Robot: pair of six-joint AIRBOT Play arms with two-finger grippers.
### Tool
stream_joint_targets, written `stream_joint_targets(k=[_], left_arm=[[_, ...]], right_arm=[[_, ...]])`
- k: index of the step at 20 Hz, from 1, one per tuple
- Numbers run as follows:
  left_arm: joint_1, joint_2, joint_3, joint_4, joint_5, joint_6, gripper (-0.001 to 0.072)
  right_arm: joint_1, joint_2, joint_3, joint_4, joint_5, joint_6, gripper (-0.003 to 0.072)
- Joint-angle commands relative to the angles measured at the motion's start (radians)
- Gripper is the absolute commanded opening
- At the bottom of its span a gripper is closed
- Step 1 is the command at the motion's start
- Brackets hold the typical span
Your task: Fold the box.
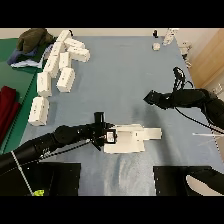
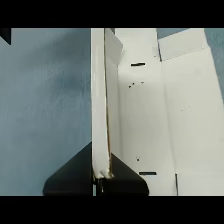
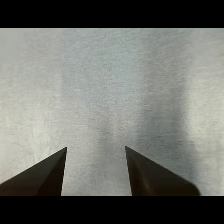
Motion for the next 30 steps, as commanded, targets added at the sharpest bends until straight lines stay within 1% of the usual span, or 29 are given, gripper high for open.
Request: stream_joint_targets(k=[1, 4, 8, 12, 16, 17, 20, 22, 26, 28, 30], left_arm=[[-0.077, 0.010, -0.064, -0.023, 0.145, 0.006, 0.0008], [-0.105, 0.010, -0.084, -0.023, 0.148, -0.080, 0.0007], [-0.104, 0.004, -0.084, -0.023, 0.135, -0.123, 0.0009], [-0.104, 0.002, -0.084, -0.023, 0.063, -0.254, 0.0012], [-0.102, 0.003, -0.082, -0.023, -0.060, -0.307, 0.0011], [-0.102, 0.006, -0.082, -0.023, -0.077, -0.314, 0.0011], [-0.093, 0.018, -0.082, -0.023, -0.082, -0.337, 0.0011], [-0.049, 0.023, -0.067, -0.023, -0.141, -0.340, 0.0010], [0.114, 0.022, -0.023, -0.014, -0.304, -0.338, 0.0010], [0.192, 0.008, 0.003, -0.014, -0.399, -0.332, 0.0010], [0.241, -0.023, 0.035, -0.014, -0.472, -0.317, 0.0010]], right_arm=[[0.001, -0.001, 0.001, 0.001, 0.001, 0.000, 0.0569], [0.001, -0.001, 0.001, 0.001, 0.001, 0.000, 0.0569], [0.001, 0.000, 0.001, 0.001, 0.000, 0.000, 0.0569], [0.001, -0.001, 0.001, 0.003, 0.000, 0.000, 0.0569], [0.001, -0.001, 0.001, 0.005, 0.000, 0.000, 0.0569], [0.001, -0.001, 0.001, 0.005, 0.000, 0.000, 0.0569], [0.001, -0.001, 0.001, 0.005, 0.000, 0.000, 0.0569], [0.001, -0.001, 0.001, 0.006, 0.000, 0.000, 0.0569], [0.001, -0.001, 0.001, 0.010, 0.000, 0.000, 0.0569], [0.001, -0.001, 0.001, 0.010, 0.000, 0.000, 0.0569], [0.001, -0.001, 0.001, 0.016, 0.000, 0.000, 0.0569]])
